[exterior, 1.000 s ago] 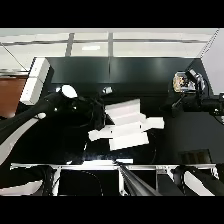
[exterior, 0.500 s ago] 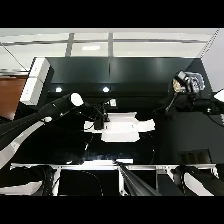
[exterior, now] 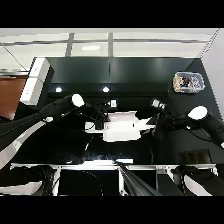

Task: Fold the box and place the chain.

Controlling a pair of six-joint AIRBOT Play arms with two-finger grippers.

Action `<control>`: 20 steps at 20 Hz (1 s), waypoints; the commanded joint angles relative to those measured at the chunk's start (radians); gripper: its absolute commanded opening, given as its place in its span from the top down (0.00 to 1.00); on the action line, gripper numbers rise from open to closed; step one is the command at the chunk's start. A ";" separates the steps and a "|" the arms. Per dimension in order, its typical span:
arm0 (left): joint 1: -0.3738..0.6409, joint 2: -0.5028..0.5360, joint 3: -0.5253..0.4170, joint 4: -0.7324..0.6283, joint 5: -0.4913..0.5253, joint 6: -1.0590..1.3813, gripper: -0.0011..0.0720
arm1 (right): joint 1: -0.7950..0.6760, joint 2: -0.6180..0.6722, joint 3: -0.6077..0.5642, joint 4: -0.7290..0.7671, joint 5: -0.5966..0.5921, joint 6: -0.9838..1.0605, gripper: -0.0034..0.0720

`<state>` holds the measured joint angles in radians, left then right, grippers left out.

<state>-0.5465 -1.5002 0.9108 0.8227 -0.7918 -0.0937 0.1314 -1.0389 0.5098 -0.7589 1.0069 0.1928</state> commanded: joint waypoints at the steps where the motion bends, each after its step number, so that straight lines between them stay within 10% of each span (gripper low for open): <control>1: 0.000 -0.001 0.000 0.004 0.002 0.001 0.95 | 0.099 -0.001 -0.025 -0.077 -0.071 -0.066 0.11; 20: 0.000 -0.001 0.002 0.006 -0.002 0.001 0.95 | 0.328 0.002 0.037 -0.077 -0.329 -0.102 0.11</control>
<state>-0.5468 -1.5009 0.9119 0.8295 -0.7891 -0.0929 0.4545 -1.0382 0.5140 -0.7891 0.6880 0.1001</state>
